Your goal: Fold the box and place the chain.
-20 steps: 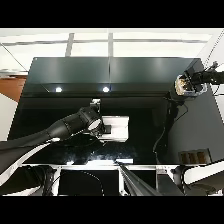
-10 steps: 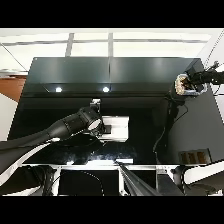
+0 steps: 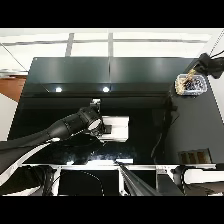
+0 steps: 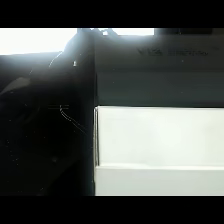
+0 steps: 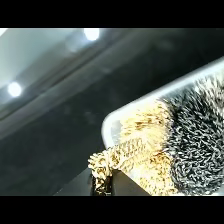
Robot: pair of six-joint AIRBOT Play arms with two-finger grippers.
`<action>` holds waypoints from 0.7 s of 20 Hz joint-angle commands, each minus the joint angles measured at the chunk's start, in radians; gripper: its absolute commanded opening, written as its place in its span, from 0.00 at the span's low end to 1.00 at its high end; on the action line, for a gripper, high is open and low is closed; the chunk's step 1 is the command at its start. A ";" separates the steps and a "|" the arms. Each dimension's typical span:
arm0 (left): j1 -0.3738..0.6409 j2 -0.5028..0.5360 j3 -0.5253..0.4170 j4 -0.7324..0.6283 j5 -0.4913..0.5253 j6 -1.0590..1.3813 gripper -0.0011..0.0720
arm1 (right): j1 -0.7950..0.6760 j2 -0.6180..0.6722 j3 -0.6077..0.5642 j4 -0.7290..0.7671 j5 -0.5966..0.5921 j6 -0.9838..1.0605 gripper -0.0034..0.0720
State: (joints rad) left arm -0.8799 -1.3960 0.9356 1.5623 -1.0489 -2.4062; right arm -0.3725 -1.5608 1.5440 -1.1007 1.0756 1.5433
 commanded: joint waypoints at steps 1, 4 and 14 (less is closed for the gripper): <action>0.000 0.000 0.000 0.000 0.002 0.000 0.06 | -0.001 0.150 0.011 0.001 0.031 -0.112 0.10; 0.000 0.000 0.000 0.001 0.002 0.000 0.06 | 0.007 0.278 0.037 0.012 0.089 -0.146 0.10; 0.000 0.000 0.000 0.000 -0.002 0.000 0.06 | 0.251 0.661 0.037 -0.017 0.252 -0.227 0.10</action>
